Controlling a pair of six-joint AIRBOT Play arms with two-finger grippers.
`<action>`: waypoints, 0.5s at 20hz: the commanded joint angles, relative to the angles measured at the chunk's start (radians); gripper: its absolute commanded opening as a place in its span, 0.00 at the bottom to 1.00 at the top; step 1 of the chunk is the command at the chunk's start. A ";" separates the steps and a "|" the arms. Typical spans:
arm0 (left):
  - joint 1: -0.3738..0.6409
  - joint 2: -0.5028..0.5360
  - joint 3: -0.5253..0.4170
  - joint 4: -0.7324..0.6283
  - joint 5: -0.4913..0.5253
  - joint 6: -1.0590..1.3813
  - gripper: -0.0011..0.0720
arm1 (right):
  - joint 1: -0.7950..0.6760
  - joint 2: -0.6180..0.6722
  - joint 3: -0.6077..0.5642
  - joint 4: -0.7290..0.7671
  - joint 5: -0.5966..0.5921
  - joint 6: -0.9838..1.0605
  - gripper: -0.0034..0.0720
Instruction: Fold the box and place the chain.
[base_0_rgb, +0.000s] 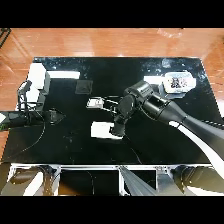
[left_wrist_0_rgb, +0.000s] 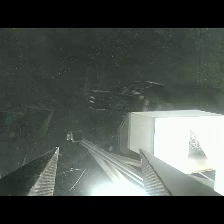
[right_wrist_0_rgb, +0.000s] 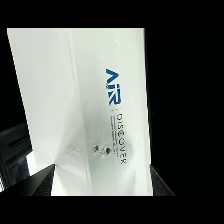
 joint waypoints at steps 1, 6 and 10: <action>0.001 -0.001 0.000 0.000 0.000 0.000 0.85 | 0.002 -0.006 0.000 -0.008 0.013 0.000 0.99; 0.001 -0.001 0.000 0.001 0.001 0.000 0.85 | 0.033 -0.006 0.000 -0.012 -0.037 0.038 0.99; 0.001 -0.001 0.000 0.000 0.004 0.000 0.85 | 0.045 -0.007 0.000 -0.020 -0.032 0.046 0.99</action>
